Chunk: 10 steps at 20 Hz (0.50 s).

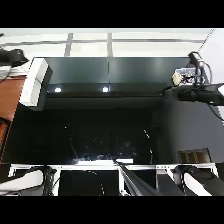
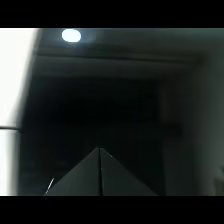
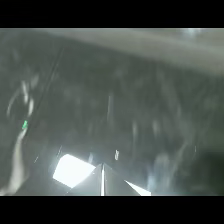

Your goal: Fold the box and place the chain.

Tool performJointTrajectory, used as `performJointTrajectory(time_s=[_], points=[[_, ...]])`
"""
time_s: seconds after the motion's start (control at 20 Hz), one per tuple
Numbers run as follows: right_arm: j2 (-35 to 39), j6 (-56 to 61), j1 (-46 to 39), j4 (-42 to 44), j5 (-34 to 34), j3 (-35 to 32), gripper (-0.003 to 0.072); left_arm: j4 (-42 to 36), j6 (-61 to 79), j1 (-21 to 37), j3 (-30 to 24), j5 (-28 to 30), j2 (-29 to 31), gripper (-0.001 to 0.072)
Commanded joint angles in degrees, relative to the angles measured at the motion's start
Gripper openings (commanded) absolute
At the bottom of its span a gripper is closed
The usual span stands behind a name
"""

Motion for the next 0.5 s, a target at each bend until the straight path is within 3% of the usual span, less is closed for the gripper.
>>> performJointTrajectory(time_s=[0.0,0.1,0.2,0.3,0.45], points=[[-0.17,-0.7,7.56,-2.54,-21.38,-4.04,0.0013,-0.2,2.62,-10.71,-15.06,9.66,11.82,0.0026],[-0.66,-0.7,8.55,-2.54,-32.09,-8.83,0.0013,1.73,2.62,-17.62,-30.97,22.1,20.04,0.0026],[-0.79,-0.92,8.48,-3.04,-33.9,-10.8,0.0014,3.3,2.32,-22.38,-42.21,29.16,25.64,0.0026],[-0.76,-0.87,8.52,-3.52,-29.83,-10.8,0.0014,3.39,2.38,-24.13,-45.75,29.66,28.44,0.0029],[-0.76,-0.9,8.52,-3.54,-27.98,-10.8,0.0015,3.3,2.38,-24.13,-45.86,28.0,28.92,0.003]])
